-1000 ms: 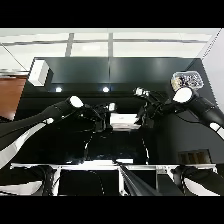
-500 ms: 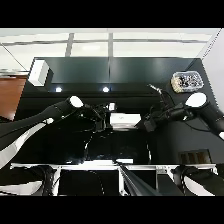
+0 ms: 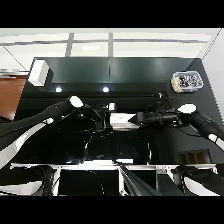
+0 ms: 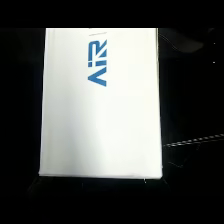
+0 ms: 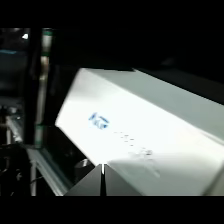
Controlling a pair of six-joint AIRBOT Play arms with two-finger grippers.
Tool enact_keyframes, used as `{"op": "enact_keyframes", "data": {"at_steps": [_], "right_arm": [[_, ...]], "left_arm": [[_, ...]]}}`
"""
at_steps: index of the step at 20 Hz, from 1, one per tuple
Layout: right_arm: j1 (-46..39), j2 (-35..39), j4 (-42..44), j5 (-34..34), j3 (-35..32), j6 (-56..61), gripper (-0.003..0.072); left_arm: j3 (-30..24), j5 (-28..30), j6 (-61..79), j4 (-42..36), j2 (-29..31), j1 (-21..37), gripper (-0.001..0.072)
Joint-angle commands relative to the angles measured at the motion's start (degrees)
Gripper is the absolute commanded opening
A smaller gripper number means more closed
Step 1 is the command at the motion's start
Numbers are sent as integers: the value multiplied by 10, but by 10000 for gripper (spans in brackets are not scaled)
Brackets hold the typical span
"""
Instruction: Fold the box and place the chain.
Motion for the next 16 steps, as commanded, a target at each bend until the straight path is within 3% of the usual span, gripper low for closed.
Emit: {"op": "enact_keyframes", "data": {"at_steps": [1,7,11,14,15,16], "right_arm": [[11,-14,-54,-47,-3,46,12],[21,-14,-76,-74,-2,40,12],[9,9,-100,-6,37,27,12],[-33,77,-157,64,101,30,12],[-56,106,-188,78,122,42,12],[-81,132,-216,85,136,56,12]], "left_arm": [[0,0,0,0,0,0,396],[0,0,0,0,0,0,397],[0,0,0,0,1,1,396],[0,0,-1,3,4,3,402],[0,0,-3,7,7,3,427],[0,0,-3,9,12,3,539]]}}
